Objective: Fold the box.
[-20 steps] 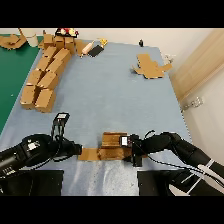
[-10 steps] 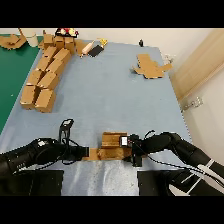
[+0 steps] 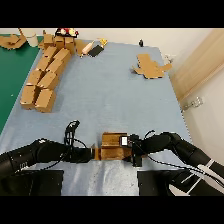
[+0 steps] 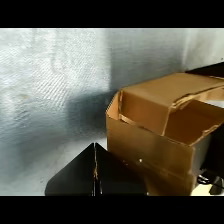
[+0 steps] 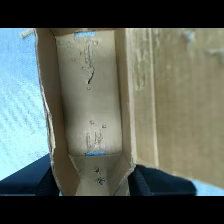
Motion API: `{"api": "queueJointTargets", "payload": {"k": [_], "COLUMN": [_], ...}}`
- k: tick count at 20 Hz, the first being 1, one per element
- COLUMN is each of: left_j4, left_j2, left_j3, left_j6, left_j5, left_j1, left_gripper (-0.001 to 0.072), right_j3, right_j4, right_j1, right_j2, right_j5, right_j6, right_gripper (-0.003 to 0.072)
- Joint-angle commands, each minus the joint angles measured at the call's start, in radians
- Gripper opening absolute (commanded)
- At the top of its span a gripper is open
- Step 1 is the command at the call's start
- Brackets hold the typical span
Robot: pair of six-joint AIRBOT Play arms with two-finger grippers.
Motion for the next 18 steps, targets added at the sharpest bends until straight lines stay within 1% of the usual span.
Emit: {"api": "queueJointTargets", "payload": {"k": [1, 5, 6, 7, 8, 14, 18], "left_j4": [-0.145, -0.164, -0.167, -0.175, -0.179, -0.175, -0.14], "left_j2": [0.0, -0.002, -0.003, -0.003, -0.003, -0.003, -0.017], "left_j3": [0.013, 0.029, 0.029, 0.029, 0.03, 0.029, 0.029], "left_j6": [0.152, 0.163, 0.163, 0.154, 0.14, 0.141, 0.159], "left_j5": [0.006, 0.013, 0.013, 0.009, 0.003, 0.003, 0.042], "left_j1": [0.001, 0.003, 0.003, 0.003, 0.003, 0.003, 0.003], "left_gripper": [0.0011, 0.0016, 0.0214, 0.0476, 0.0457, 0.0461, 0.0463], "right_j3": [0.0, 0.0, 0.0, 0.0, 0.0, 0.0, 0.0], "right_j4": [0.0, 0.004, 0.004, 0.004, 0.004, 0.004, 0.004], "right_j1": [0.0, 0.0, 0.0, 0.0, 0.0, 0.0, 0.0], "right_j2": [-0.001, -0.001, 0.0, -0.001, -0.001, -0.001, -0.001], "right_j5": [0.0, 0.0, 0.0, 0.0, 0.0, 0.0, 0.0], "right_j6": [0.0, 0.0, 0.0, 0.0, 0.0, 0.0, 0.0], "right_gripper": [0.0497, 0.0497, 0.0497, 0.0497, 0.0497, 0.0497, 0.0497]}}
